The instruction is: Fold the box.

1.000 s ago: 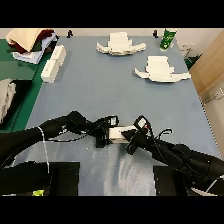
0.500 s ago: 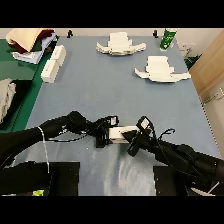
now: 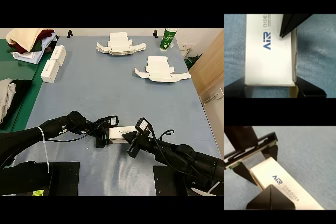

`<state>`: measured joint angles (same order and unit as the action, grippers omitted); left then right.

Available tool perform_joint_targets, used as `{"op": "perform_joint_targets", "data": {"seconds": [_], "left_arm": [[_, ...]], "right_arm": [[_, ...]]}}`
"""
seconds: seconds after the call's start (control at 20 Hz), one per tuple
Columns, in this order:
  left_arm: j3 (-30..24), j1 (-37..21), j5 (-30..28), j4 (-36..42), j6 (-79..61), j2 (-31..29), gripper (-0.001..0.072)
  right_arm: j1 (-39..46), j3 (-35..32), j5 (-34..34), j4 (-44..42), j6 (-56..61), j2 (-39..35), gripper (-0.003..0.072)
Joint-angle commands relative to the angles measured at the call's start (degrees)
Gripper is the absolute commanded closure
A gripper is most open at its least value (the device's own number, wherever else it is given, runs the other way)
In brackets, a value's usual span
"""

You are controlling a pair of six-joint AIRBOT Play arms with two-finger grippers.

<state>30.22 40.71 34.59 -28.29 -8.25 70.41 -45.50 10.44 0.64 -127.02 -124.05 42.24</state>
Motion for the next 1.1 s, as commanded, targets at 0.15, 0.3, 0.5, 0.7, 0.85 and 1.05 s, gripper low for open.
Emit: {"op": "perform_joint_targets", "data": {"seconds": [0.15,0.3,0.5,0.7,0.85,1.05], "left_arm": [[0.0,0.0,0.0,0.0,0.0,0.0,0.0184],[0.0,0.0,0.0,0.0,0.0,0.0,0.0184],[0.0,0.0,0.0,0.0,0.0,0.0,0.0184],[0.0,0.0,0.0,0.0,0.0,0.0,0.0184],[0.0,0.0,0.0,0.0,0.0,0.0,0.0184],[0.0,0.0,0.0,0.0,0.0,0.0,0.0184]], "right_arm": [[0.0,0.0,2.3,0.2,0.0,3.5,0.0682],[0.0,-0.5,2.4,0.2,0.0,3.5,0.0682],[0.0,-0.4,2.4,0.2,0.0,3.4,0.0682],[0.0,-0.3,1.4,0.2,0.0,3.4,0.0682],[0.1,0.9,1.1,0.2,0.0,2.3,0.0681],[0.2,2.4,1.5,0.7,0.0,-1.5,0.0682]]}}
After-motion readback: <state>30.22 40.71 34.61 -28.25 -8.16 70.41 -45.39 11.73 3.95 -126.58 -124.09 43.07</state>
